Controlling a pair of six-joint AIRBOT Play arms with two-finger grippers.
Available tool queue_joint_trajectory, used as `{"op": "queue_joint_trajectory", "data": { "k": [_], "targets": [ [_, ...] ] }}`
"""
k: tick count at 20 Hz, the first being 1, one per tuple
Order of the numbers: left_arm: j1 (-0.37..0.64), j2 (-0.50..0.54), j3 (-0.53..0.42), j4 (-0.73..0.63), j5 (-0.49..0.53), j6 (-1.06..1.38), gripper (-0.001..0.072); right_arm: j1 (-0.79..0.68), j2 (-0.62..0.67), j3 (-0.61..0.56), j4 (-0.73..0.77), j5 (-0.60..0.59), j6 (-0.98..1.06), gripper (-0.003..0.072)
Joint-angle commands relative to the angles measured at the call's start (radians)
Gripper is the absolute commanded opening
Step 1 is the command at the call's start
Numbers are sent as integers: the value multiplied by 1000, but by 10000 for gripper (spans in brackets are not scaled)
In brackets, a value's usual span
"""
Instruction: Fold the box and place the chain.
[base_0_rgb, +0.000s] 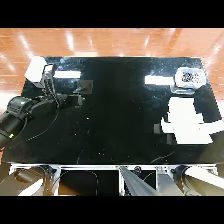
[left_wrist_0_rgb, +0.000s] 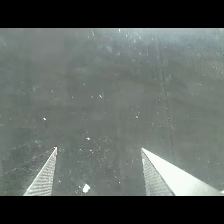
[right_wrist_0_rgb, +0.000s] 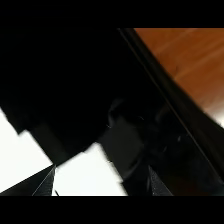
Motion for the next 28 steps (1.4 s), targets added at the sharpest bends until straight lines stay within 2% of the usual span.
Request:
{"op": "queue_joint_trajectory", "data": {
  "k": [1,6,15,18,19,20,21,22,24,28],
  "targets": [
    [0,-27,0,-16,-8,-4,614,-130,-211,151,16,255,-107,720],
    [0,-55,0,-16,-8,-4,614,-119,-399,256,156,447,-109,720],
    [0,-84,0,-20,-8,-4,614,-21,-504,260,150,491,-90,720],
    [0,-84,0,-20,-9,-5,614,27,-505,260,90,502,-78,720],
    [0,-84,0,-20,-9,-4,614,42,-505,260,56,508,-72,688],
    [0,-84,0,-20,-9,-4,614,52,-505,260,36,515,-73,442],
    [0,-84,0,-20,-9,-4,614,58,-505,260,36,518,-74,55],
    [0,-84,0,-20,-9,-4,614,60,-505,260,51,534,-82,31],
    [0,-84,1,-28,-9,-4,614,68,-500,260,122,581,-82,32],
    [0,-84,1,-47,-8,-4,614,161,-410,240,292,554,-92,32]
  ]
}}
